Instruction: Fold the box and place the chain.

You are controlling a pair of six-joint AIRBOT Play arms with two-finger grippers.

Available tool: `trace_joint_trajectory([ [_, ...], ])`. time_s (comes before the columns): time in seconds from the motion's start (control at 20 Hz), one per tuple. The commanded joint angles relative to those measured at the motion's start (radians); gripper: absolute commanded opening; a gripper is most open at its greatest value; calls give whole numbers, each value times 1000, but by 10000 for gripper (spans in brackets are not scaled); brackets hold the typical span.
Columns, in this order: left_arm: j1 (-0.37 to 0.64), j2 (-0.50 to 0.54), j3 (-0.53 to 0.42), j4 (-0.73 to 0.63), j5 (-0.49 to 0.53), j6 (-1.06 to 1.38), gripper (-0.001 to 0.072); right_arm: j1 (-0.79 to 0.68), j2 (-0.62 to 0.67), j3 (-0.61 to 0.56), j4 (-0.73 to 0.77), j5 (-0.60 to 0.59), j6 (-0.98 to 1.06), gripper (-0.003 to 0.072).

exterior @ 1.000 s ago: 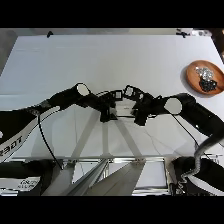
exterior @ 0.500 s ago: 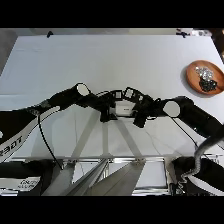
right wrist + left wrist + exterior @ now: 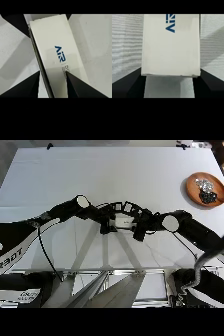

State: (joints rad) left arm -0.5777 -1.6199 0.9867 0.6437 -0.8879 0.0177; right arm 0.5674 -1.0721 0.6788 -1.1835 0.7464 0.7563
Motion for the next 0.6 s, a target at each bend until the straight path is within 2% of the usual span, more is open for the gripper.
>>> trace_joint_trajectory([
  [0.0,1,1,0,0,0,0,495,-3,27,1,-29,-2,7,384],
  [0.15,1,1,0,0,0,0,495,-4,62,1,-50,-3,26,384],
  [0.2,1,1,0,0,0,0,495,-3,79,1,-61,-3,45,356],
  [0.3,1,1,0,0,1,0,495,-3,126,0,-82,-2,134,14],
  [0.4,1,1,0,0,0,0,495,5,154,-3,-87,-33,218,6],
  [0.45,1,1,0,0,0,0,495,21,153,-19,-95,-92,220,5],
  [0.55,1,1,0,0,0,0,495,71,153,-103,-137,-319,220,5],
])
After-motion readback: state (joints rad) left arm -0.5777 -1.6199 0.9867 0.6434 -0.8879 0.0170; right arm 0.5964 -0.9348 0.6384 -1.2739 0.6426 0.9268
